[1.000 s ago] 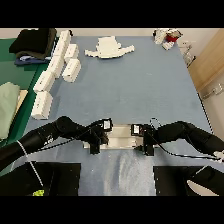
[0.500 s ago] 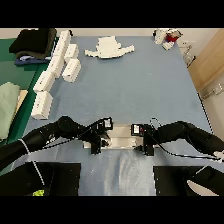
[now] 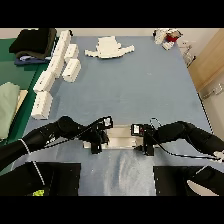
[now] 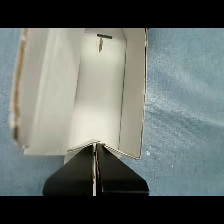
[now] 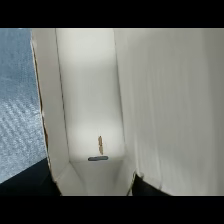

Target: Fold the box.

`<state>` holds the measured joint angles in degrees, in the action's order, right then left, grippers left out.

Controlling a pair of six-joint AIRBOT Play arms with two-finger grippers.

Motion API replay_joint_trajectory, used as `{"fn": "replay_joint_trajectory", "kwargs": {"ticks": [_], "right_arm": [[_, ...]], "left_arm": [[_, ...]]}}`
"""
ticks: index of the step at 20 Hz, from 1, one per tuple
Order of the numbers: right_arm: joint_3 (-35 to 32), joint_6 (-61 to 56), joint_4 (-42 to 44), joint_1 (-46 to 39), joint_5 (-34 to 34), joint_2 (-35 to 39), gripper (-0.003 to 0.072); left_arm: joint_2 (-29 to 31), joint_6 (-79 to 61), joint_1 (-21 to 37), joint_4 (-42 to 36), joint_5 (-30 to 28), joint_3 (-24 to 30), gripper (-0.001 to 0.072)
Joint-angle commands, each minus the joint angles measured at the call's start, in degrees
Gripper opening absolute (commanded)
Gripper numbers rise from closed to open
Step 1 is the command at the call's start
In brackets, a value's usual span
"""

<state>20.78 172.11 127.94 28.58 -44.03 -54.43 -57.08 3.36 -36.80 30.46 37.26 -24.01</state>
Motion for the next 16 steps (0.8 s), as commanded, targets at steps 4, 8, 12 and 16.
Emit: {"fn": "replay_joint_trajectory", "kwargs": {"ticks": [4,8,12,16], "right_arm": [[0.0,0.0,0.0,0.04,0.02,0.0,0.0513],[-0.02,0.0,0.02,0.04,0.02,0.0,0.0513],[-0.02,0.02,0.0,0.04,0.02,0.0,0.0513],[-0.02,0.0,0.0,0.04,0.02,0.0,0.0513]], "left_arm": [[3.58,28.33,0.11,18.88,0.33,-0.5,0.0012],[9.97,51.65,0.44,37.57,5.62,-3.21,0.0012],[16.52,68.06,7.87,43.89,18.51,-4.48,0.0012],[19.37,71.21,24.44,44.46,32.81,-4.48,0.0011]]}}
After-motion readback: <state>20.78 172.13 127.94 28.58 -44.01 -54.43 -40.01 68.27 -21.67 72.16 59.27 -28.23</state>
